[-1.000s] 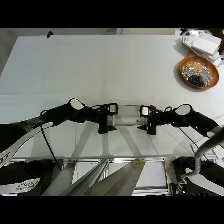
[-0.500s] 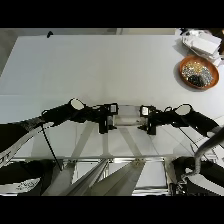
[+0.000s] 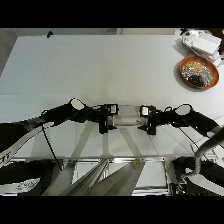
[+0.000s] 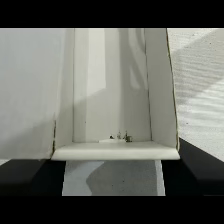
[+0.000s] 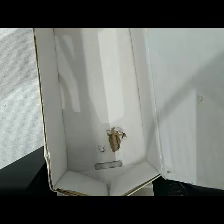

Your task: Fold the box and place the chain.

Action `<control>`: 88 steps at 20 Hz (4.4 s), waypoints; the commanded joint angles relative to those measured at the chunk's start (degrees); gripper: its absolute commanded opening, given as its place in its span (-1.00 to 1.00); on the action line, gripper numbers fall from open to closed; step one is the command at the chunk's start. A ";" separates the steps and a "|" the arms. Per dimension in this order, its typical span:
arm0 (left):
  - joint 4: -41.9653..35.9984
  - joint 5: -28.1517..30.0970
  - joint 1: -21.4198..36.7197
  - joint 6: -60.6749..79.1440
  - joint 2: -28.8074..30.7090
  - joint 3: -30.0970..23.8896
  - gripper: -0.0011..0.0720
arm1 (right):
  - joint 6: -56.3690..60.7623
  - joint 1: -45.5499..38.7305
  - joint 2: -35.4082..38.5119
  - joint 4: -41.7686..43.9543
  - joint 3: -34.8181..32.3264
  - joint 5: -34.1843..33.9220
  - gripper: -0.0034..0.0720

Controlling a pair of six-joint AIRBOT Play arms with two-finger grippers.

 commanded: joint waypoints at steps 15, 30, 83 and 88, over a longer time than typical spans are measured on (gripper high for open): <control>0.13 -0.22 -0.02 -0.24 -0.04 -0.04 0.33 | 0.00 0.02 0.02 0.04 -0.02 0.44 0.15; 0.13 -0.22 -0.02 -0.24 -0.04 -0.04 0.33 | 8.11 0.02 4.46 -8.20 0.00 1.31 0.96; 0.13 -0.20 -0.02 -0.24 -0.04 -0.04 0.33 | 22.25 1.70 17.53 -32.54 2.95 6.45 -0.02; 0.15 -0.20 -0.02 -0.22 -0.04 -0.04 0.33 | 22.34 7.61 11.82 -32.30 2.78 2.36 -0.02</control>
